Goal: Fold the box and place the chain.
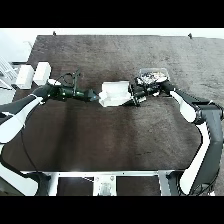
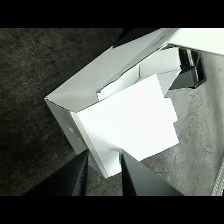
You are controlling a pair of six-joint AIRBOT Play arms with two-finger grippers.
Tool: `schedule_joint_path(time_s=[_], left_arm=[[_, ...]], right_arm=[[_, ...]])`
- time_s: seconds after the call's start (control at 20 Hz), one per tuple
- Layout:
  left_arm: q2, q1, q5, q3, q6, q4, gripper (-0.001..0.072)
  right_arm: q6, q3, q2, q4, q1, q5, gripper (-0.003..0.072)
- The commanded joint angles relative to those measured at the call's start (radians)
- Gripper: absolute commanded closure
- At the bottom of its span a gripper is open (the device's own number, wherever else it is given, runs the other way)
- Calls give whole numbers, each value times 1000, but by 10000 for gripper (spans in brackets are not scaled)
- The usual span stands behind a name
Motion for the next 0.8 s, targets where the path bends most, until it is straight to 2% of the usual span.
schedule_joint_path(time_s=[0.0, 0.35, 0.75], left_arm=[[0, 0, -12, 1, 1, -13, 459], [0, 0, -11, 1, -3, -23, 461], [0, -9, -15, 1, -138, -34, 460]], right_arm=[[0, 0, 0, 0, 0, 0, 104], [0, 0, 0, 0, 0, 0, 103], [0, 0, 0, 0, 0, 0, 103]])
